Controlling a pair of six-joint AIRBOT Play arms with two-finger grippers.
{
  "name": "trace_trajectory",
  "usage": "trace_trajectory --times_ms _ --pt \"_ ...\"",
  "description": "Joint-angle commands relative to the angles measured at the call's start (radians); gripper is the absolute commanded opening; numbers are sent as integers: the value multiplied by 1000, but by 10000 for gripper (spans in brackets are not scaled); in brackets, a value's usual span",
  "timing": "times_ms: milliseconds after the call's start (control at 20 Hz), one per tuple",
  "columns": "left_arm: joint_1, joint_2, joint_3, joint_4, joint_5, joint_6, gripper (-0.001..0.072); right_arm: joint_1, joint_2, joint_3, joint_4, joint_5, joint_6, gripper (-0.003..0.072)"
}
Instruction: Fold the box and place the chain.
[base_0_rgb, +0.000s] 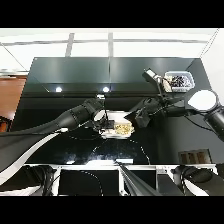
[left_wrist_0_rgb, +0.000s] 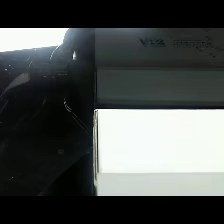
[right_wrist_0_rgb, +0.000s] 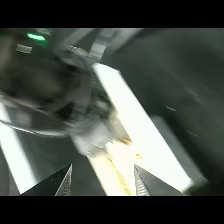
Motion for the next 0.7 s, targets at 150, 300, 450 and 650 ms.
trace_trajectory --times_ms 150,300,450,650 --pt "1 0 1 0 1 0 31 -117 12 -138 -416 49 -10 720" --pt "1 0 1 0 1 0 31 -60 9 -290 -383 -157 -200 720" --pt "1 0 1 0 0 0 31 38 0 -360 -357 -266 -562 720" --pt "1 0 1 0 0 0 31 37 -98 -358 -49 -308 -890 720"
